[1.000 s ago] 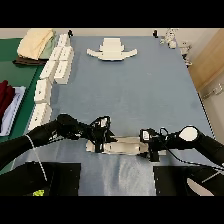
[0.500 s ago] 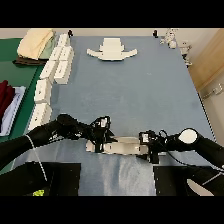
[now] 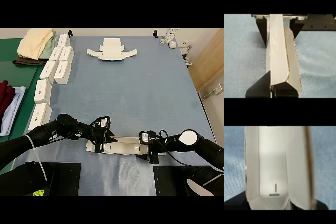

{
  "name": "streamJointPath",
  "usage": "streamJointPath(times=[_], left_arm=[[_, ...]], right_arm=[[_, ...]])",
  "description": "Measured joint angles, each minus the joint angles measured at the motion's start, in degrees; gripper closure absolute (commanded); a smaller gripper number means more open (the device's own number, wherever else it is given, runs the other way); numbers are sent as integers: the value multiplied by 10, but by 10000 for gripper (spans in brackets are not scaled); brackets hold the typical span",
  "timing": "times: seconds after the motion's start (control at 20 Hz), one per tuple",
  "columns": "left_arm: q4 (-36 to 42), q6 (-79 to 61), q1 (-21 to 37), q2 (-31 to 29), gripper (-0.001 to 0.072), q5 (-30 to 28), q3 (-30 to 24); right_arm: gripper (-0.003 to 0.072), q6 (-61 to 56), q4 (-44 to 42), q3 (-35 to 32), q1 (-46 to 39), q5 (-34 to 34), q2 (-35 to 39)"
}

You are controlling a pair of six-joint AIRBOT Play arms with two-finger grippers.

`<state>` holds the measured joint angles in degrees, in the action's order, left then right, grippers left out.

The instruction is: Fold the box.

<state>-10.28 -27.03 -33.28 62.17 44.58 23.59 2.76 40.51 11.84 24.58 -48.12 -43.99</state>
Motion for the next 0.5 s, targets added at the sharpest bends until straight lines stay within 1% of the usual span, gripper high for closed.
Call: streamJointPath(times=[0.2,0.5], left_arm=[[0,0,0,0,696,0,0],[0,0,0,0,695,0,0]], right_arm=[[13,-19,7,-1,0,2,14],[13,-12,-21,-8,0,13,-10]])
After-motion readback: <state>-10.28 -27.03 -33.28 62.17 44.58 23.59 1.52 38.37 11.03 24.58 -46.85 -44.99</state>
